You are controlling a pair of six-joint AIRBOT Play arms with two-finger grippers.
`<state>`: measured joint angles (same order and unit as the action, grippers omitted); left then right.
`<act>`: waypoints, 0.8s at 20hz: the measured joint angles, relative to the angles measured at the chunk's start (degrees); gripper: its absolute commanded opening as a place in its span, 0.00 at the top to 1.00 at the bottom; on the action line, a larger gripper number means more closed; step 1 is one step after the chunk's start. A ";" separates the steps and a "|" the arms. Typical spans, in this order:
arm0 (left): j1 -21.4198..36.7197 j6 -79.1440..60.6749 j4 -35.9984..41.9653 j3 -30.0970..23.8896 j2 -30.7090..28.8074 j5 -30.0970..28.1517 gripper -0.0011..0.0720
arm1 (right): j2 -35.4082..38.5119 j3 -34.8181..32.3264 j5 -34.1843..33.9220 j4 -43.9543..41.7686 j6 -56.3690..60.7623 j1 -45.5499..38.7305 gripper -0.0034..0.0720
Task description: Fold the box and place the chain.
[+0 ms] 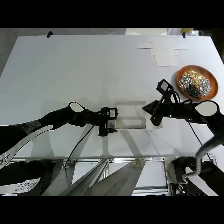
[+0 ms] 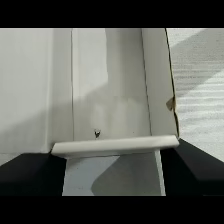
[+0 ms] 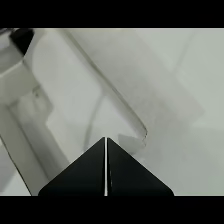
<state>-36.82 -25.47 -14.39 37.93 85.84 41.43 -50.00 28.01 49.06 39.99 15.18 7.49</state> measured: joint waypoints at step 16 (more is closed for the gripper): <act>0.00 0.00 0.02 0.00 0.00 -0.02 0.70 | -7.72 -0.39 5.29 16.24 -29.75 0.00 0.73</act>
